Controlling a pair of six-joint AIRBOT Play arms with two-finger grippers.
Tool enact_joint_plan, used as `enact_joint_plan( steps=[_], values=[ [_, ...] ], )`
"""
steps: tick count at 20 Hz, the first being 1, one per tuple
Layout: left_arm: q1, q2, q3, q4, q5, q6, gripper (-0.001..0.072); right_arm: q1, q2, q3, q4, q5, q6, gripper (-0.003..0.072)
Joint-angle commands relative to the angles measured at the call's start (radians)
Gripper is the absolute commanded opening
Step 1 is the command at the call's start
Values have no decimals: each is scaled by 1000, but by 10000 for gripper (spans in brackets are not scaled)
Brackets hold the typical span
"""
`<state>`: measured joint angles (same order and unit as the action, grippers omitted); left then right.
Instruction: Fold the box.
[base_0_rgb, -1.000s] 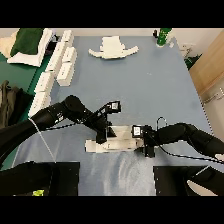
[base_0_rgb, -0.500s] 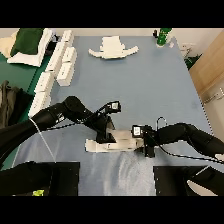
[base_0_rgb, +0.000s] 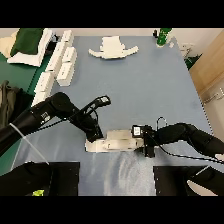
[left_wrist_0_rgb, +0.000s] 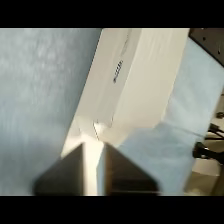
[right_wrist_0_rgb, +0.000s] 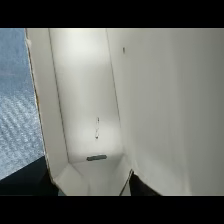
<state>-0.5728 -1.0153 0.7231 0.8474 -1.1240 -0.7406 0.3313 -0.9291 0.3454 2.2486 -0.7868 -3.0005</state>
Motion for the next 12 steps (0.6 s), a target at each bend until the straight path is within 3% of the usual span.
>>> enact_joint_plan(
  steps=[1,3,5,8,12],
  values=[
    [20,53,0,23,-180,-286,14,1,0,-1,0,0,0,439],
    [-35,50,-9,-151,-104,-330,15,1,1,-1,0,0,0,438],
    [-116,28,-9,-306,100,-330,15,1,1,-1,0,0,0,438],
    [-162,-43,11,-349,367,-422,14,1,1,-1,0,0,0,439],
    [-156,-163,15,-353,526,-496,15,1,0,-1,0,0,0,438]
  ],
)
